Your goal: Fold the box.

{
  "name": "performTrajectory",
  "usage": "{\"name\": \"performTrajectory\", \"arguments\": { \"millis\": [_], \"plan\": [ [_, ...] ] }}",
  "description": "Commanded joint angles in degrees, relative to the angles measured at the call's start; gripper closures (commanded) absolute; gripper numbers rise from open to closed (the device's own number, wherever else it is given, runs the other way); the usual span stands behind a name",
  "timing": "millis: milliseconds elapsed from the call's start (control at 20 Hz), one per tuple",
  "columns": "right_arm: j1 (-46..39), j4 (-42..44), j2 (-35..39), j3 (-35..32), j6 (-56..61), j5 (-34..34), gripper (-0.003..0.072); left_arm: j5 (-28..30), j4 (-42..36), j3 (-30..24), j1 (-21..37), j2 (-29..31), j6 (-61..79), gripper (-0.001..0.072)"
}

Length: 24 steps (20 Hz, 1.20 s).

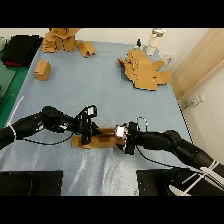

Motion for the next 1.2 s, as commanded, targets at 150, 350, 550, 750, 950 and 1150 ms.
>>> {"name": "performTrajectory", "arguments": {
  "millis": [150, 350, 550, 750, 950, 1150],
  "plan": [
    [-8.28, 10.64, -7.89, 5.53, -14.14, -12.92, -0.0029, 0.02, 0.00, 0.07, 0.02, 0.04, 0.02, 0.0697],
    [-9.22, 10.51, -13.25, 7.28, -14.14, -16.02, -0.0029, 0.02, 0.00, 0.07, 0.02, 0.04, 0.02, 0.0697],
    [-8.79, 10.73, -15.50, 7.30, -14.14, -15.67, -0.0029, 0.02, 0.00, 0.07, 0.02, 0.04, 0.02, 0.0697],
    [-8.79, 10.84, -15.47, 7.30, -14.14, -15.17, -0.0029, 0.00, 0.00, 0.07, 0.02, 0.04, 0.02, 0.0697],
    [-8.79, 10.86, -15.45, 7.63, -14.14, -13.60, -0.0029, 0.02, 0.00, 0.07, 0.02, 0.04, 0.02, 0.0697],
    [-8.79, 10.45, -15.45, 8.28, -14.14, -13.90, -0.0029, 0.02, 0.00, 0.07, 0.02, 0.04, 0.02, 0.0698]
  ]
}}
